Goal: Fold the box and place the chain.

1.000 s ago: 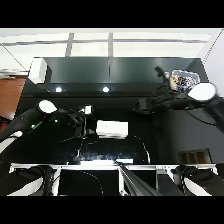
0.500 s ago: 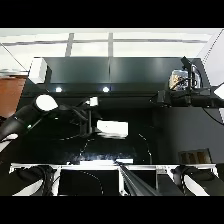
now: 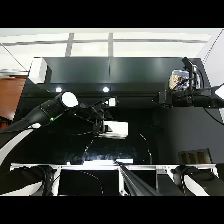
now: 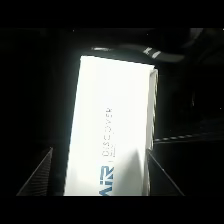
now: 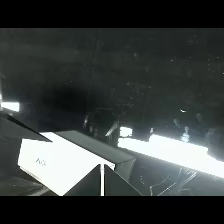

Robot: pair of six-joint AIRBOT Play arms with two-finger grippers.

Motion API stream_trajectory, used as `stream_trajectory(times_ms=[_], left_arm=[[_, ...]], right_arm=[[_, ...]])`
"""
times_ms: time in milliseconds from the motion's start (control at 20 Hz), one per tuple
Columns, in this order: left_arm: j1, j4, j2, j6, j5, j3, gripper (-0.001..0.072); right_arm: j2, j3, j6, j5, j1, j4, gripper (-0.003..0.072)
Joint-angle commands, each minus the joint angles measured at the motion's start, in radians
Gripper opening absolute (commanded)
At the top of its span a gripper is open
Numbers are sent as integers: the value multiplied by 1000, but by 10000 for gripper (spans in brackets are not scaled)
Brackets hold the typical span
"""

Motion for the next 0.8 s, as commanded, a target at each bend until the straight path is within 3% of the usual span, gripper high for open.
stream_trajectory(times_ms=[0,750], left_arm=[[-5,1,-14,-4,3,8,704],[-29,20,-22,-3,-16,8,706]], right_arm=[[1,1,0,-24,-1,-7,33],[1,1,0,-40,-1,-7,33]])
